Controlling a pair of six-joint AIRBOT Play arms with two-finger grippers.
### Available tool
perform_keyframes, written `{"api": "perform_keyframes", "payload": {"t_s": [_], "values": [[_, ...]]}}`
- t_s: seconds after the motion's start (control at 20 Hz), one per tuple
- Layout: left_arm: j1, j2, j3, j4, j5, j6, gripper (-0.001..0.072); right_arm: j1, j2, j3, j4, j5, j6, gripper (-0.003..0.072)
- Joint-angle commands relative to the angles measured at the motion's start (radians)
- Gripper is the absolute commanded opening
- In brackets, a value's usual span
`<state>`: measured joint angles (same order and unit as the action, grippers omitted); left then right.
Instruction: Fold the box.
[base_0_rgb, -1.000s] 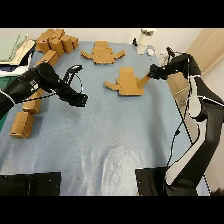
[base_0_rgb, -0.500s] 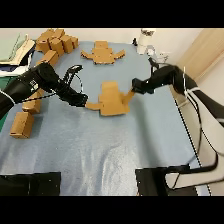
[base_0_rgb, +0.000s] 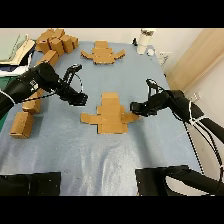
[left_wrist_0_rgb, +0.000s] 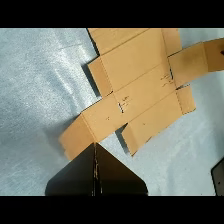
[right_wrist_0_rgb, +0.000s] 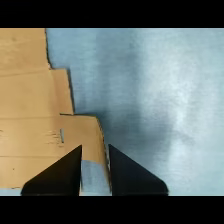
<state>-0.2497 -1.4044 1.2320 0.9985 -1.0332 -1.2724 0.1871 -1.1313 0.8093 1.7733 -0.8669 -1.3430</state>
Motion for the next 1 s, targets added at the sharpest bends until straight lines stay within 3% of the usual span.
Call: {"api": "perform_keyframes", "payload": {"t_s": [0.0,0.35,0.5,0.55,0.6,0.65,0.75,0.95], "values": [[0.0,0.0,0.001,-0.001,0.0,0.0,0.0012,-0.007,-0.006,-0.025,-0.044,-0.026,-0.018,0.0259],[0.002,0.0,0.001,-0.013,-0.058,0.0,0.0014,-0.074,-0.133,0.051,0.132,-0.084,-0.342,0.0259],[0.002,0.0,0.001,-0.04,-0.079,0.01,0.0014,-0.074,-0.214,0.12,0.204,-0.164,-0.446,0.0259],[0.002,0.0,0.001,-0.055,-0.084,0.028,0.0081,-0.074,-0.242,0.14,0.208,-0.182,-0.45,0.0259],[0.003,0.0,0.002,-0.068,-0.086,0.029,0.0368,-0.074,-0.264,0.153,0.21,-0.191,-0.459,0.0259],[0.006,0.0,0.001,-0.082,-0.089,0.029,0.0405,-0.074,-0.273,0.158,0.213,-0.19,-0.475,0.0257],[0.024,0.0,0.001,-0.115,-0.105,0.03,0.0397,-0.074,-0.276,0.162,0.23,-0.192,-0.519,0.014],[0.132,-0.004,0.001,-0.277,-0.162,0.08,0.0399,-0.073,-0.275,0.163,0.307,-0.229,-0.626,0.0049]]}}
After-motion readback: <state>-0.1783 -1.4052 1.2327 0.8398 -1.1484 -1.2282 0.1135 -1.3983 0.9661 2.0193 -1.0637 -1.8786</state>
